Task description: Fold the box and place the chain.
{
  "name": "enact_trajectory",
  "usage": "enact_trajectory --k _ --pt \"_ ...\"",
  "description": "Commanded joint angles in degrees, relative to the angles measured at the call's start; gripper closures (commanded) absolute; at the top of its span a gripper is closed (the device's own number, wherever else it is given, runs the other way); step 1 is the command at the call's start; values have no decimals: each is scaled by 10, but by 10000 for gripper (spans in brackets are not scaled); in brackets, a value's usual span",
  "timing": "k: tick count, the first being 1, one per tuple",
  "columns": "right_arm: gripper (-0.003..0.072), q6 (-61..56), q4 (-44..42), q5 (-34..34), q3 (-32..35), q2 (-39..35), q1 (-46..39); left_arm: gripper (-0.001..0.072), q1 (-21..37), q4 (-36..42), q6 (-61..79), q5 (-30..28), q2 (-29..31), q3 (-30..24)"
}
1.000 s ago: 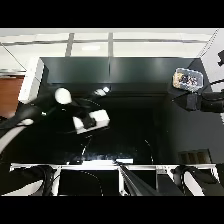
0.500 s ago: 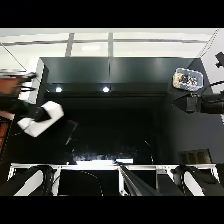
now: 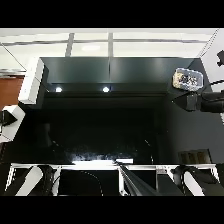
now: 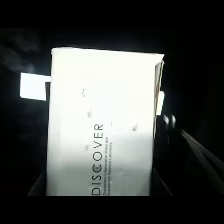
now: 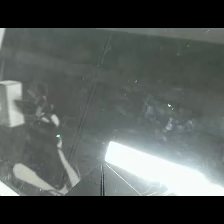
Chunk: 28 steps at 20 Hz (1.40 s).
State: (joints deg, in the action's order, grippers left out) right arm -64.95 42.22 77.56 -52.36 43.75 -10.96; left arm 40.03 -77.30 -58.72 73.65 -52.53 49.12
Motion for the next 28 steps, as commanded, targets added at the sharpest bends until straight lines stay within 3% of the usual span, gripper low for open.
enact_trajectory --k 1,3,12,16,28 --pt "677 0 -1 -23 0 0 0 417 18 73 61 -133 -2 -41" --pt "677 1 -1 -34 0 0 0 418 18 122 134 -162 -26 -56" --pt "677 5 -1 -84 0 0 4 417 -13 116 170 -236 -168 -51" --pt "677 5 1 -84 0 0 32 418 -18 117 170 -287 -177 -50" --pt "677 -9 24 -83 0 0 43 416 -22 106 173 -311 -200 -40"
